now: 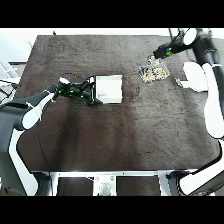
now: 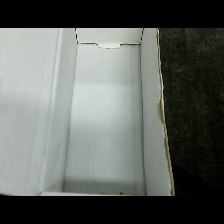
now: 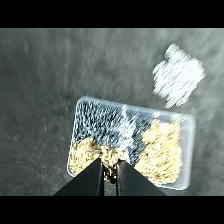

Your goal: Fold the box and place the chain.

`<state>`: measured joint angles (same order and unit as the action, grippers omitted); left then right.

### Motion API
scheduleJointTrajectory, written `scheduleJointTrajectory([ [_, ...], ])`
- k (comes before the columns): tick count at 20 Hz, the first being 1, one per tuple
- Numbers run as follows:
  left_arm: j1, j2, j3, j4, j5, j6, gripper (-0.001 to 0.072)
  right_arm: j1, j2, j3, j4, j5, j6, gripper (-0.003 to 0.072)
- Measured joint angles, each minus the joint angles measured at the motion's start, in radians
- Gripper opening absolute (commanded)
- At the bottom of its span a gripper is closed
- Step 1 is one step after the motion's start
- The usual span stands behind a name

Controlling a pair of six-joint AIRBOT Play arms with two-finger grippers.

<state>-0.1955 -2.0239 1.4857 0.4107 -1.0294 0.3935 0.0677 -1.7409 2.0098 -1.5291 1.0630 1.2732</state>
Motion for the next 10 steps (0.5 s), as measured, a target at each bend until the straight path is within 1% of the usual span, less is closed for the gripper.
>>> scheduleJointTrajectory([
  [3,0.0,0.0,0.0,0.0,0.0,0.0,0.0413,0.006,0.101,0.0,-0.002,-0.002,0.001,0.0004],
  [4,0.0,0.0,0.0,0.0,0.0,0.0,0.0413,0.013,0.14,0.0,-0.002,-0.018,0.001,0.0004],
  [10,0.0,0.0,0.0,0.0,0.0,0.0,0.0413,0.097,0.372,0.0,0.0,-0.18,0.002,0.0004],
])
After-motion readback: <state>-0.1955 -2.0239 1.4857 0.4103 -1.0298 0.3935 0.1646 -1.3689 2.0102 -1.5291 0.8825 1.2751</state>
